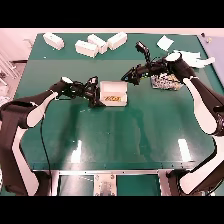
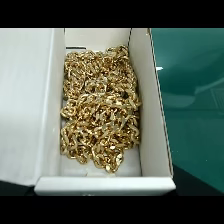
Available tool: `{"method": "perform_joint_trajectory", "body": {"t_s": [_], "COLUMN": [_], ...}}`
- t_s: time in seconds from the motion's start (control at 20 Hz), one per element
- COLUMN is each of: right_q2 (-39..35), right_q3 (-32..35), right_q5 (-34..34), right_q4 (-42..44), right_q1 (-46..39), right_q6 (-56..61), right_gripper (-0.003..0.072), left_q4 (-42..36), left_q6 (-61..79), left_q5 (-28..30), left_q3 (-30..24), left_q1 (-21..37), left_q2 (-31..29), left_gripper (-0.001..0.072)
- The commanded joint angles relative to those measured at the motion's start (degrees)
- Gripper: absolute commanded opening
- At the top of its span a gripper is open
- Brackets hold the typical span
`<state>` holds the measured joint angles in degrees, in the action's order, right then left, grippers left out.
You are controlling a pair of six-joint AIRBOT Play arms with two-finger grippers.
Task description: Fold the box and place the chain.
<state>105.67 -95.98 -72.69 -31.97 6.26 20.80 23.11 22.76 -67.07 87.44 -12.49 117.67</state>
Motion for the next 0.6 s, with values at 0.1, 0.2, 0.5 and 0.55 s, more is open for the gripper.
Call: {"method": "perform_joint_trajectory", "body": {"t_s": [0.1, 0.2, 0.5, 0.55], "right_q2": [0.4, 0.4, 0.4, 0.5], "right_q3": [-0.4, -0.5, -0.5, -0.6], "right_q5": [-5.9, -6.1, -7.8, -7.8], "right_q4": [-1.2, -1.2, -3.5, -4.2], "right_q1": [0.2, 0.5, 2.7, 3.0], "right_q6": [-0.5, -0.5, -3.2, -3.2], "right_gripper": [0.0143, 0.0142, 0.0162, 0.0162], "left_q4": [0.0, 0.0, 0.0, 0.0], "left_q6": [0.0, 0.0, 0.0, 0.0], "left_q5": [0.1, 0.2, 0.2, 0.2], "left_q3": [0.0, 0.0, 0.0, 0.0], "left_q1": [0.0, 0.0, 0.0, 0.0], "left_q2": [0.0, 0.0, 0.0, 0.0], "left_gripper": [0.0469, 0.0469, 0.0469, 0.0469]}}
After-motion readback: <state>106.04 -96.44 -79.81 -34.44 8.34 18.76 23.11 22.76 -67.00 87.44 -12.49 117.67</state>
